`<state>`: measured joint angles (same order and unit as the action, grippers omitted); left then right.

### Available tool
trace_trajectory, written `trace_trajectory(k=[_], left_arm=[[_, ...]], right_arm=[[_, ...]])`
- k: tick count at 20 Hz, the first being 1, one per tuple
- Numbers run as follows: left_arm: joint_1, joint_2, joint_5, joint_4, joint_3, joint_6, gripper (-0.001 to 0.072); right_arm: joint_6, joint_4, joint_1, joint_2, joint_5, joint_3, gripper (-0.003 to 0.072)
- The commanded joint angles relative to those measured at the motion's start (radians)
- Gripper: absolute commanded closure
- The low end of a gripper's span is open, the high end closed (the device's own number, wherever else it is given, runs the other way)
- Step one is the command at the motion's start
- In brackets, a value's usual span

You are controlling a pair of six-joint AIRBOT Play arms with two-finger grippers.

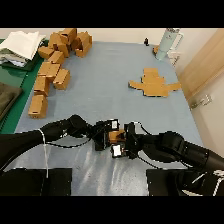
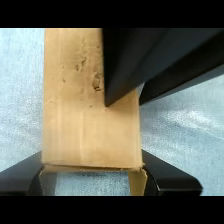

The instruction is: Fold the box.

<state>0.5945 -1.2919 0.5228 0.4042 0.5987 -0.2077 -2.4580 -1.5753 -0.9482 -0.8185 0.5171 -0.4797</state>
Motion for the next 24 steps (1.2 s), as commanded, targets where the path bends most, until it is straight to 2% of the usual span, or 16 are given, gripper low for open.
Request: trace_trajectory(k=[1, 3, 10, 11, 12, 13, 17, 19, 24], left_arm=[[0.0, 0.0, 0.002, 0.0, 0.001, -0.001, 0.0155], [0.0, 0.0, 0.002, 0.0, 0.001, -0.002, 0.0155], [0.0, 0.0, 0.002, 0.0, 0.001, -0.002, 0.0155], [0.0, 0.0, 0.002, 0.0, 0.001, -0.001, 0.0155], [0.0, 0.0, 0.002, 0.0, 0.001, -0.002, 0.0155], [0.0, 0.0, 0.002, 0.0, 0.001, -0.002, 0.0155], [0.0, 0.0, 0.002, 0.0, 0.001, -0.002, 0.0155], [0.0, 0.0, 0.002, 0.0, 0.001, -0.002, 0.0155], [0.0, 0.0, 0.002, 0.0, 0.001, -0.002, 0.0155]], right_arm=[[0.0, 0.001, 0.0, 0.01, 0.001, -0.001, 0.0479], [0.0, 0.001, 0.0, 0.01, 0.007, -0.001, 0.0546], [0.0, 0.0, -0.001, 0.014, 0.008, -0.001, 0.0545], [0.0, 0.0, -0.001, 0.021, 0.008, -0.001, 0.0492], [0.0, -0.003, 0.0, 0.024, 0.008, -0.001, 0.0336], [0.0, -0.008, 0.0, 0.026, 0.013, -0.001, 0.0224], [0.0, -0.017, 0.0, 0.002, 0.014, -0.001, 0.0216], [0.0, -0.02, -0.002, -0.015, 0.011, -0.001, 0.0153], [-0.002, -0.044, -0.002, -0.029, 0.01, -0.001, 0.0143]])
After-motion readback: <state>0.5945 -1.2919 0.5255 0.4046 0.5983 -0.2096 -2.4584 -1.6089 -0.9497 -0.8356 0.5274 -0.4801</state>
